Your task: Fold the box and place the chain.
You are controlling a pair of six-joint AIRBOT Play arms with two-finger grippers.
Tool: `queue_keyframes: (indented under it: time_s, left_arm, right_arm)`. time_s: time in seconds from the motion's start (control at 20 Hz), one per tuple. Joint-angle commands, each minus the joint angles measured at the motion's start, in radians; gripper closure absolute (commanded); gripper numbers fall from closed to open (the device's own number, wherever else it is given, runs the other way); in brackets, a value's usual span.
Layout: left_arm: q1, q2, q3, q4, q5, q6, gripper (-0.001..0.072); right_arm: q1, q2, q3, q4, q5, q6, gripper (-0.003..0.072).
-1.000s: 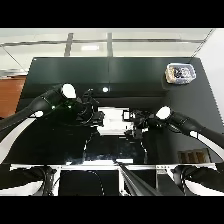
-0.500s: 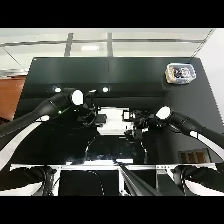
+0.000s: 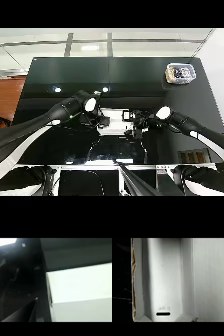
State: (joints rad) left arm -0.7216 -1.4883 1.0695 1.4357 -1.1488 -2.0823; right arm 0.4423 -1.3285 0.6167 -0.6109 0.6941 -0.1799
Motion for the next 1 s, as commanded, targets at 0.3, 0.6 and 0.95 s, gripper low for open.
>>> queue_keyframes:
  time_s: [0.3,0.6,0.95]
  left_arm:
    - [-0.043,-0.008,0.014,0.065,-0.001,-0.194,0.0618]
    - [-0.050,-0.008,0.018,0.051,-0.010,-0.209,0.0617]
    - [-0.048,-0.008,0.025,0.049,-0.006,-0.219,0.0685]
  right_arm:
    - [0.001,0.000,0.000,0.000,-0.001,0.001,0.0447]
    - [0.001,0.000,0.000,0.000,0.000,0.001,0.0447]
    - [0.001,0.000,0.000,0.000,0.000,0.000,0.0446]
